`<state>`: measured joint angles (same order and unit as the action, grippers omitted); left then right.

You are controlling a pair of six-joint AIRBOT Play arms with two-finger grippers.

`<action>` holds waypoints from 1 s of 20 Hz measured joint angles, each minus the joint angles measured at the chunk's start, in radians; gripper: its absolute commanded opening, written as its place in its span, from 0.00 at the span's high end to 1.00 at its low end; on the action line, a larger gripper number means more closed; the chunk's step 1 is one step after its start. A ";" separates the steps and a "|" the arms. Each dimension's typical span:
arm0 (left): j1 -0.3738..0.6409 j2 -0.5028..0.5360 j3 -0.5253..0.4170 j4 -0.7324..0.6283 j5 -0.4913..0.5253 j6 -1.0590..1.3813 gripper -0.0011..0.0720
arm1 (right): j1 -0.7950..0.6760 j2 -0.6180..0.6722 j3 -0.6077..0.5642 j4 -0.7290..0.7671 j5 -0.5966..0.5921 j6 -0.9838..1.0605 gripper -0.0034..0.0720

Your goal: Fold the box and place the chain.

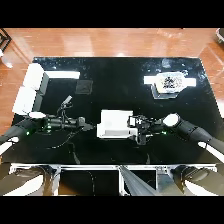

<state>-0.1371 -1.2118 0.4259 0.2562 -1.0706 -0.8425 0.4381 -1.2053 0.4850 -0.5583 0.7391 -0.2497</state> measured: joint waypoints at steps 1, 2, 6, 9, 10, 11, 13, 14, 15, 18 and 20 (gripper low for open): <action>0.000 0.001 0.002 -0.001 -0.018 0.000 0.36 | 0.000 0.000 0.000 0.000 0.000 0.000 0.35; 0.000 0.002 0.003 -0.001 -0.025 0.001 0.28 | 0.000 0.000 0.000 0.000 0.000 0.000 0.35; -0.023 0.003 0.006 -0.002 -0.050 0.002 0.27 | 0.000 0.000 0.000 0.000 0.000 0.000 0.35; -0.063 0.003 0.007 -0.003 -0.058 0.003 0.27 | 0.000 0.000 0.000 0.000 0.000 0.000 0.35; -0.074 0.003 0.007 -0.003 -0.058 0.004 0.27 | 0.000 0.000 0.000 0.000 0.000 0.000 0.35; -0.082 0.003 0.007 -0.003 -0.058 0.004 0.27 | 0.000 0.000 0.000 0.000 0.000 0.000 0.35; -0.093 0.003 0.007 -0.003 -0.056 0.004 0.27 | 0.000 0.000 0.000 0.000 0.000 0.000 0.35; -0.097 0.003 0.008 -0.003 -0.053 0.004 0.27 | 0.000 0.000 0.000 0.000 0.000 0.000 0.35; -0.101 0.003 0.008 0.000 -0.047 0.002 0.27 | 0.000 0.000 0.000 0.000 0.000 0.000 0.35; -0.121 0.004 0.028 0.052 -0.031 -0.038 0.27 | 0.000 0.000 0.000 0.000 0.000 0.000 0.35; -0.148 0.004 0.055 0.108 -0.008 -0.090 0.27 | 0.000 0.000 0.000 0.000 -0.001 0.000 0.35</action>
